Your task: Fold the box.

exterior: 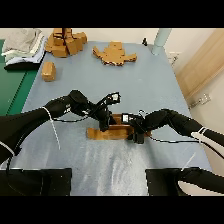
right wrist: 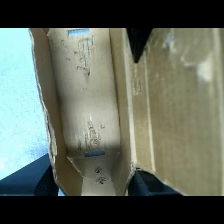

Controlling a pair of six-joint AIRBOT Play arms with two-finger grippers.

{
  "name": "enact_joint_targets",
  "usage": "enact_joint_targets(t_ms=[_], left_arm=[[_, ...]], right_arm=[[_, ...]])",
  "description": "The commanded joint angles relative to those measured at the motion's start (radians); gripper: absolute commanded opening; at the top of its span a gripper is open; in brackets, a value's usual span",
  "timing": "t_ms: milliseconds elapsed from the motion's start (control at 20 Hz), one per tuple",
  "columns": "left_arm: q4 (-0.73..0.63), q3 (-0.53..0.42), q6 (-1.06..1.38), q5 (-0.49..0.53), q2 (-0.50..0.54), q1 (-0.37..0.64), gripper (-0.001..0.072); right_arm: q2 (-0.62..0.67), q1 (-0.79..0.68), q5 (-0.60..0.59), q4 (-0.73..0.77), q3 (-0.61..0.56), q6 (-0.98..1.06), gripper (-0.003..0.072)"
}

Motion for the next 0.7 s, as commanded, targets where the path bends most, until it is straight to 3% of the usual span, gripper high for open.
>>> enact_joint_targets(t_ms=[0,250,300,350,400,650], left_arm=[[0.000,0.001,0.000,-0.001,0.000,0.000,0.0014],[0.004,0.001,-0.003,0.000,0.000,0.002,0.0017],[0.019,0.001,-0.020,-0.004,0.002,0.010,0.0109],[0.044,0.001,-0.071,-0.006,0.010,0.021,0.0539],[0.056,0.002,-0.138,-0.006,0.020,0.035,0.0679],[0.307,0.002,-0.465,-0.149,0.154,0.164,0.0679]], right_arm=[[-0.001,0.001,0.000,-0.001,0.000,0.000,0.0509],[-0.001,0.001,0.000,-0.001,0.000,0.000,0.0509],[-0.001,0.001,0.000,-0.002,0.000,0.000,0.0509],[-0.001,0.001,0.000,-0.003,0.000,0.000,0.0509],[-0.001,0.001,0.000,-0.003,0.000,0.000,0.0508],[-0.001,0.001,0.000,-0.007,0.000,0.000,0.0509]])
